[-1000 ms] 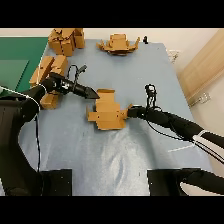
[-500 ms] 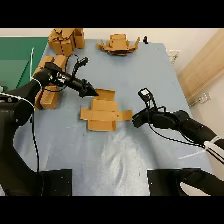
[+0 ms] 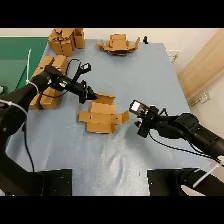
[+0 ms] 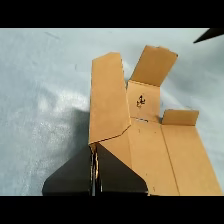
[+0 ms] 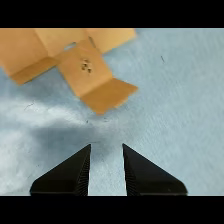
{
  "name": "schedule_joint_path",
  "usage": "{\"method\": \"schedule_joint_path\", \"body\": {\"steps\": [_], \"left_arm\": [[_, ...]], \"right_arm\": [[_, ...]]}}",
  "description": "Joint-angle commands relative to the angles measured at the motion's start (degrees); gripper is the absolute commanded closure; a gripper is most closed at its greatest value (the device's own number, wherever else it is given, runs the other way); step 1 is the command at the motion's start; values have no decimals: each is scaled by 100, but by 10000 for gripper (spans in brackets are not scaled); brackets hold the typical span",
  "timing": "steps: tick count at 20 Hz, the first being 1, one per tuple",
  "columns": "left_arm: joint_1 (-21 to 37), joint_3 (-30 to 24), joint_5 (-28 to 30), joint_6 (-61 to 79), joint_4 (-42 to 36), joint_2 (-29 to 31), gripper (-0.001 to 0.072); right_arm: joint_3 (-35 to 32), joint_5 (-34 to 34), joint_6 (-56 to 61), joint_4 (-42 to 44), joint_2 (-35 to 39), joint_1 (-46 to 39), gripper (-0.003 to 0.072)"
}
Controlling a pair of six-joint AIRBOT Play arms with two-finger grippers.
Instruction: Fold the box.
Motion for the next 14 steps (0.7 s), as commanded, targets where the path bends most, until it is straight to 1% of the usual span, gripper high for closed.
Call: {"method": "schedule_joint_path", "body": {"steps": [1, 3, 5, 8, 10, 11, 12, 14], "left_arm": [[35, -1097, 778, 1499, -933, 673, 701], [103, -1537, 586, 2424, -1386, 750, 700], [188, -1829, 564, 2697, -1493, 723, 699], [326, -1937, 562, 2977, -1497, 625, 698], [330, -1937, 551, 2999, -1467, 614, 697], [330, -1937, 557, 2999, -1469, 614, 697], [323, -1937, 557, 2999, -1469, 614, 696], [323, -1937, 533, 2994, -1456, 614, 694]], "right_arm": [[0, -308, -326, -225, 203, 365, 358], [0, -282, -341, -225, 203, 422, 358], [0, -282, -435, -195, 201, 553, 358], [-2, -284, -1178, 92, 0, 916, 354], [-4, -271, -1539, 118, -267, 1207, 256], [-4, -192, -1543, 116, -448, 1298, 224], [-4, -20, -1543, 122, -656, 1346, 191], [-2, 575, -1545, 103, -1036, 1421, 90]]}}
